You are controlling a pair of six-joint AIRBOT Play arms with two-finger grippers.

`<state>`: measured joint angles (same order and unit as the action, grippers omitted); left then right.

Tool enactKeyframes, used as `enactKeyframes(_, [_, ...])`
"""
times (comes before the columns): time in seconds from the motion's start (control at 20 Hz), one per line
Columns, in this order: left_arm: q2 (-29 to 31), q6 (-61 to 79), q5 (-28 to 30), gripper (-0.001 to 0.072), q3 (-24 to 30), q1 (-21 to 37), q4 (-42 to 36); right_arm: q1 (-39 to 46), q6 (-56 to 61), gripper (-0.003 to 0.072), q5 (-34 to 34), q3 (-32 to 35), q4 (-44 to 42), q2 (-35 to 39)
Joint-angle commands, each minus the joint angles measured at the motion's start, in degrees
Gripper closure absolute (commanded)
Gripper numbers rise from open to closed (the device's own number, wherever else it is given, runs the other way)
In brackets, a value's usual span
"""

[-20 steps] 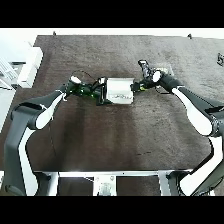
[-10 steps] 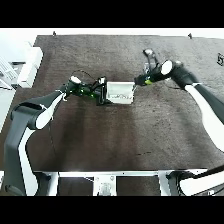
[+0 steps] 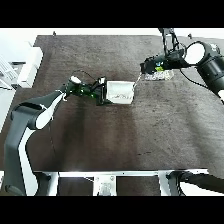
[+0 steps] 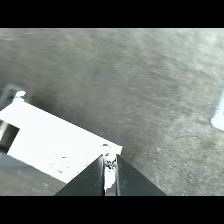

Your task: Fold the box and place the chain.

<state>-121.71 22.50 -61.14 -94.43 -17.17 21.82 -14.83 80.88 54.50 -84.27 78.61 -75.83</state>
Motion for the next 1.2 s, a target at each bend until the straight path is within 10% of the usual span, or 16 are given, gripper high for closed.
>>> enactKeyframes(0.0, [0.02,0.02,0.02,0.0231,-0.04,0.04,0.00,-2.58,0.09,0.0672,0.31,-0.04,0.13,3.39])
enactKeyframes(1.05, [0.02,0.02,0.02,0.0230,-0.04,0.04,0.00,-9.38,0.13,0.0672,-26.67,22.29,-3.17,-8.20])
enactKeyframes(1.1, [0.02,0.02,0.04,0.0231,-0.04,0.04,0.00,-9.38,0.13,0.0638,-26.71,22.27,-3.15,-8.24])
enactKeyframes(1.15, [0.02,0.02,0.04,0.0231,-0.04,0.04,0.00,-9.31,0.11,0.0450,-26.75,21.92,-3.15,-8.20])
